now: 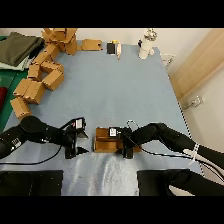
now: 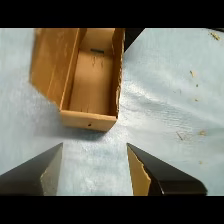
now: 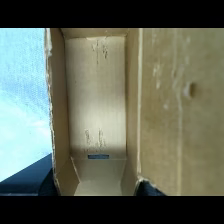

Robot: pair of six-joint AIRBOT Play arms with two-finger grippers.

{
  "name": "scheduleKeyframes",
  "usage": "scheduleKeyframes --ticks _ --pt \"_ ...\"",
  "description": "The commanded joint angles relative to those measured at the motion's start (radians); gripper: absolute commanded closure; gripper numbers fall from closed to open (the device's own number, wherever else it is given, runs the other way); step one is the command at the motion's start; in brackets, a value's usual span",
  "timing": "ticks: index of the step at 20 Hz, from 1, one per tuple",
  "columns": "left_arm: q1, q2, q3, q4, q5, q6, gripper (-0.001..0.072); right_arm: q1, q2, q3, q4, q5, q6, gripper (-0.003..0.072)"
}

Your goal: Fold the box.

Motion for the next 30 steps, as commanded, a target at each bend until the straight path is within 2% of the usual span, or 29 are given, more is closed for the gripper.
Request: scheduleKeyframes --ticks 1,2,4,9,15,25,30 --pt "0.012 -0.050 -0.088 -0.200 0.049 0.439 0.0118 0.001 0.001 0.001 -0.002 0.000 0.000 0.0187" --pt "0.012 -0.079 -0.084 -0.204 0.049 0.455 0.0117 0.001 0.001 0.001 -0.002 0.000 0.000 0.0187" --pt "0.012 -0.148 -0.064 -0.216 0.051 0.468 0.0022 0.001 0.001 0.001 -0.003 0.000 0.000 0.0187" --pt "-0.024 -0.226 0.009 -0.238 0.102 0.451 0.0022 0.001 0.001 0.001 -0.003 0.000 0.000 0.0187" --pt "-0.070 -0.257 0.041 -0.233 0.155 0.420 0.0022 0.001 0.001 0.001 -0.003 0.000 0.000 0.0187" --pt "-0.066 -0.262 0.053 -0.089 0.138 0.290 0.0023 0.001 0.001 0.001 -0.003 0.000 0.000 0.0187" --pt "-0.087 -0.262 0.054 -0.117 0.128 0.290 0.0022 0.001 0.001 0.001 -0.003 -0.001 0.000 0.0187"
